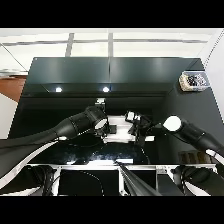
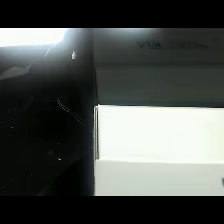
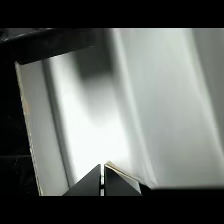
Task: Fold the box and place the chain.
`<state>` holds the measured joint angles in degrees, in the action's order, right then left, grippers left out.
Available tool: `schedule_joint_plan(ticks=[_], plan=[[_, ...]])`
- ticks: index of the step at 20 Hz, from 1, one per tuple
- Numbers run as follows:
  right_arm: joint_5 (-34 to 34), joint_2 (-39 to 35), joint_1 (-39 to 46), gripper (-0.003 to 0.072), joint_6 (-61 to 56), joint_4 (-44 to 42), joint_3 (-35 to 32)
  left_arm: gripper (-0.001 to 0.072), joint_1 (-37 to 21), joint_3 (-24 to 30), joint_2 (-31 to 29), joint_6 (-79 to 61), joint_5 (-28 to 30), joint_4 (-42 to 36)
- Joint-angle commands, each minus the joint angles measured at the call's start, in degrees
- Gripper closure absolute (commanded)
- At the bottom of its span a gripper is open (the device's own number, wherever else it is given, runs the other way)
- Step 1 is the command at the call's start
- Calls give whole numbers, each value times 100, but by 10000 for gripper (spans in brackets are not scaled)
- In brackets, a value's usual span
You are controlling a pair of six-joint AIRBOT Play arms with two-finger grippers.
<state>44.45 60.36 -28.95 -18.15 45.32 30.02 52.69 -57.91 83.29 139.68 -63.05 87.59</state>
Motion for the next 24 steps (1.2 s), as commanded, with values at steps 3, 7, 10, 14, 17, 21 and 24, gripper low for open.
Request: schedule_joint_plan(ticks=[3,7,10,14,17,21,24], plan=[[1488,-870,1569,653,-2505,133,127,686,2,2,2,-24,15,2],[1878,-960,3477,655,-4841,986,59,685,2,2,2,-22,44,-2],[1963,-887,4509,655,-5709,1185,-210,686,4,2,2,-20,46,-2],[2299,-627,4664,655,-5705,953,-734,686,2,2,4,-20,46,0],[2433,-223,4343,655,-5493,546,-960,685,2,2,4,-20,68,-2],[2157,166,3672,654,-5243,-190,-960,685,2,2,4,-20,68,-2],[1867,245,3060,653,-5145,-748,-957,685,2,2,4,-20,83,-4]])
